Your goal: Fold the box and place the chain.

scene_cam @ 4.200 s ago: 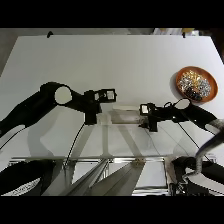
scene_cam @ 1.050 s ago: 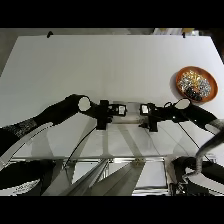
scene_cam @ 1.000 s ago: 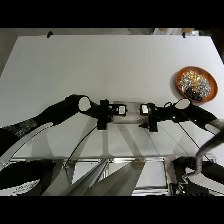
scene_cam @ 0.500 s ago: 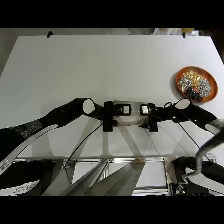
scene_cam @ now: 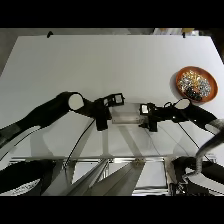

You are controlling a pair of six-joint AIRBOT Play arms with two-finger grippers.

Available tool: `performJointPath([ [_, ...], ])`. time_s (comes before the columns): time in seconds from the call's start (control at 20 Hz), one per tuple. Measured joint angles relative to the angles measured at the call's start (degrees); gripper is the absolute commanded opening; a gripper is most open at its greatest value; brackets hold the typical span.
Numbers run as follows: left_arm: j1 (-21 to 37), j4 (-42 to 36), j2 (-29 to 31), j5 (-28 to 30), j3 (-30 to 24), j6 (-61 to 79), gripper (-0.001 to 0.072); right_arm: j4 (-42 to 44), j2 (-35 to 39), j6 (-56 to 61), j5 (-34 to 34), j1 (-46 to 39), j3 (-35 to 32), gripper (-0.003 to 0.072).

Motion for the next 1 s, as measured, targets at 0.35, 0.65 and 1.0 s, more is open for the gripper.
performJointPath([
  [0.35,9.6,9.1,7.8,-4.3,-3.8,-37.2,0.0005,-0.1,0.0,-0.1,0.2,0.0,0.0,0.0558],
  [0.65,11.8,0.2,3.0,0.0,-8.1,-47.6,0.0008,-0.2,0.0,-0.1,0.2,0.0,0.0,0.0558],
  [1.0,9.4,-10.2,-4.3,1.9,-8.8,-49.2,0.0007,-0.2,0.0,-0.1,0.2,0.0,0.0,0.0558],
])
